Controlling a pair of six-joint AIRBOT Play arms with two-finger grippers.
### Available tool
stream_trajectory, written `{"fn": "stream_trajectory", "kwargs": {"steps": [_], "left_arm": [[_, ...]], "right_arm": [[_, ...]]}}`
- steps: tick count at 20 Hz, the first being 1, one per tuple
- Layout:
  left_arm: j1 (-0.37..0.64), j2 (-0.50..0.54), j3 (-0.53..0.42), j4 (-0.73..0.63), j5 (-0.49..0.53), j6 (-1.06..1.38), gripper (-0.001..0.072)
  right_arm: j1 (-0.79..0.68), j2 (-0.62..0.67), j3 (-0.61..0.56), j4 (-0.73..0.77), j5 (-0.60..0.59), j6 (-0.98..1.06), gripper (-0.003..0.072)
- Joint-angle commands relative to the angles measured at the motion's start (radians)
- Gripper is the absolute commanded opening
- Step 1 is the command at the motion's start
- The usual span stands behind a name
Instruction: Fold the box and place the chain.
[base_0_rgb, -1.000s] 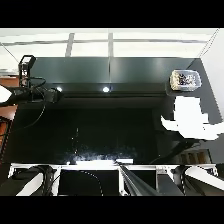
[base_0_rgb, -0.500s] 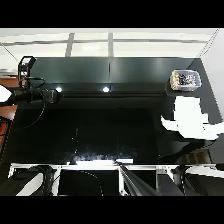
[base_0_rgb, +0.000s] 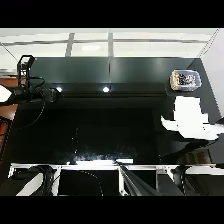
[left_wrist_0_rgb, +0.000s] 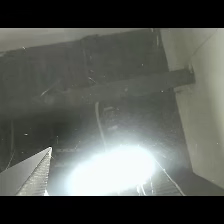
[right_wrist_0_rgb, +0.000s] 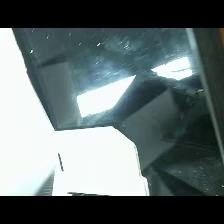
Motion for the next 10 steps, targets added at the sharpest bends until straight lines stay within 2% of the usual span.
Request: {"fn": "stream_trajectory", "kwargs": {"steps": [1,2,3,4,5,6,7,10], "left_arm": [[0.001,0.0,0.001,0.0,0.024,0.0,0.0712],[0.001,0.0,0.001,0.0,0.025,0.0,0.0712],[0.001,0.0,0.001,0.0,0.026,0.0,0.0712],[0.001,0.0,0.001,0.0,0.027,0.0,0.0712],[0.001,0.0,0.001,0.0,0.031,0.0,0.0712],[0.001,0.0,0.001,0.0,0.035,0.0,0.0712],[0.001,0.0,0.001,0.0,0.039,0.0,0.0712],[0.001,0.0,0.001,0.0,0.051,0.0,0.0713]], "right_arm": [[0.005,-0.011,-0.003,-0.007,0.006,-0.035,0.0479],[0.004,-0.011,-0.002,-0.006,0.006,-0.046,0.04],[0.004,-0.011,-0.002,-0.01,0.013,-0.048,0.0199],[0.005,-0.011,-0.002,-0.008,0.023,-0.052,0.0115],[0.007,-0.011,-0.002,-0.007,0.036,-0.052,0.0126],[0.007,-0.009,-0.002,-0.006,0.044,-0.052,0.0102],[0.008,-0.005,-0.002,-0.003,0.053,-0.054,0.0006],[0.016,0.029,-0.002,0.023,0.059,-0.055,0.0006]]}}
